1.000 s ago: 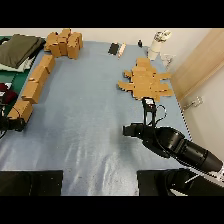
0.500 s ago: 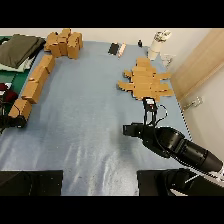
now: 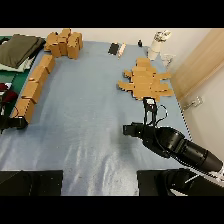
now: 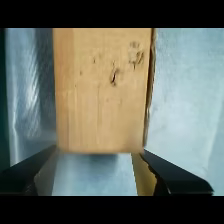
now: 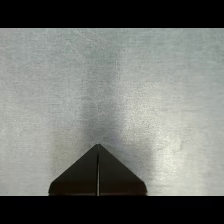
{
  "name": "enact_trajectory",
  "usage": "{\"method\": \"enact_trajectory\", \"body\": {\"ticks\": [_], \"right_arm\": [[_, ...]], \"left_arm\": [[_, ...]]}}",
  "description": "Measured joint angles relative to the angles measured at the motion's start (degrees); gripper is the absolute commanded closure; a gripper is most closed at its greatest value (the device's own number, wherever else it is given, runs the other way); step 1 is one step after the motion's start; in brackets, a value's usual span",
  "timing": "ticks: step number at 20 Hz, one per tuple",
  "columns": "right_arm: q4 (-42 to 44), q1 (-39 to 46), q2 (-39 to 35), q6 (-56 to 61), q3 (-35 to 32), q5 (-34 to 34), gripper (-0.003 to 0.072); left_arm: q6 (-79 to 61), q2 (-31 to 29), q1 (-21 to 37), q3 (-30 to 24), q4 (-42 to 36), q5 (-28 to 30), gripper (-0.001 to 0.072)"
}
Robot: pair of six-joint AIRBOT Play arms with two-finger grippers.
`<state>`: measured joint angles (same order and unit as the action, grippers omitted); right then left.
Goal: Fold the box.
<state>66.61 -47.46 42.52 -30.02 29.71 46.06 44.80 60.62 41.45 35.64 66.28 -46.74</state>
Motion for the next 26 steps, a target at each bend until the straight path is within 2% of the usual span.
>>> {"method": "enact_trajectory", "body": {"ticks": [1,2,3,4,6,9,11,13,16,20,23,26], "right_arm": [[0.35,0.0,0.0,0.0,0.0,0.26,0.068],[0.81,0.0,0.0,-0.02,0.0,0.68,0.068],[1.31,0.0,0.0,-0.15,0.0,1.2,0.068],[1.95,0.0,0.0,-0.74,0.0,1.92,0.068],[3.69,0.02,0.13,-2.32,0.0,3.32,0.068],[7.69,1.36,1.38,-5.4,0.15,4.52,0.068],[11.23,3.96,3.72,-8.46,1.01,4.85,0.068],[16.63,7.58,7.91,-14.34,3.43,5.01,0.0681],[23.3,10.99,15.3,-22.34,9.14,5.11,0.068],[27.54,12.59,22.75,-26.97,16.83,5.22,0.068],[28.52,12.94,24.81,-28.2,19.61,5.4,0.068],[28.96,13.16,25.57,-28.81,20.61,5.46,0.068]], "left_arm": [[1.09,-0.5,0.66,1.01,0.35,-3.63,0.0009],[1.92,-1.07,1.01,1.86,0.55,-7.08,0.0205],[2.93,-1.81,1.33,2.75,0.7,-10.75,0.0564],[3.56,-2.58,1.6,3.56,0.85,-14.14,0.0695],[5.51,-4.46,1.84,5.14,1.05,-21.09,0.0697],[10.99,-8.41,0.85,7.67,0.59,-27.56,0.07],[14.82,-11.89,-3.02,9.01,-1.97,-29.9,0.07],[19.32,-14.6,-10.29,9.81,-4.26,-30.29,0.0701],[26.91,-14.56,-25.24,10.38,-6.03,-26.97,0.07],[33.09,-7.06,-44.39,11.52,-8.76,-18.08,0.0699],[34.32,0.46,-52.76,13.7,-11.04,-13.79,0.0697],[33.99,6.64,-56.76,16.15,-12.57,-10.01,0.0695]]}}
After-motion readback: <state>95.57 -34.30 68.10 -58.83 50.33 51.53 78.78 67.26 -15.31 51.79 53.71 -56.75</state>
